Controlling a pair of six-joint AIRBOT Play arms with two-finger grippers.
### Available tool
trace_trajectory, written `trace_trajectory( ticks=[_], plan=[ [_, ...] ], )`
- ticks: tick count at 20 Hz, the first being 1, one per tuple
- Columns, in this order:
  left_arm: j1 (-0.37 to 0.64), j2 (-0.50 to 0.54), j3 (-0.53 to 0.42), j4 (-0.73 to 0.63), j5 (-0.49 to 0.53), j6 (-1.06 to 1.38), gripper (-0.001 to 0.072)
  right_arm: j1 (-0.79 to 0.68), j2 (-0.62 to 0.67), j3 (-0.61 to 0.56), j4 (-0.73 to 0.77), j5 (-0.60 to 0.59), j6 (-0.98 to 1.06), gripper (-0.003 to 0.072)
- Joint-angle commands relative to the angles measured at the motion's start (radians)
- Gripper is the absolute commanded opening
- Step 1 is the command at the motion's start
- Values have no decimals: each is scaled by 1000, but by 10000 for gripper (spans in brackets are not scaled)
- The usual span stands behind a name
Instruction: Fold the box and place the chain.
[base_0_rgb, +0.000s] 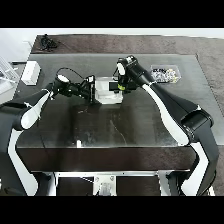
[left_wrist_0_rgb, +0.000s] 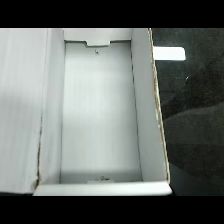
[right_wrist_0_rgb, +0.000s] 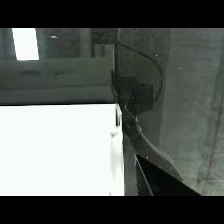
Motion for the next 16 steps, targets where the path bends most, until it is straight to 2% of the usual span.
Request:
trace_trajectory(
  ticks=[1, 5, 8, 11, 14, 16],
  plan=[
    [0, 0, 0, 0, 0, 0, 530, 0, 55, 1, 6, -2, -34, 389],
    [0, 0, 0, 0, 0, 0, 530, -1, 169, 1, -14, -55, -113, 389],
    [0, 0, 0, 0, 0, 0, 529, -16, 264, 1, -148, -123, -191, 389],
    [0, 0, 0, 0, 0, 0, 530, -103, 303, 1, -259, -126, -251, 389],
    [0, 0, 0, 0, 0, 0, 530, -266, 290, -15, -234, -134, -308, 389],
    [0, 0, 0, 0, 0, 0, 530, -378, 266, -22, -133, -168, -389, 389]
  ],
)
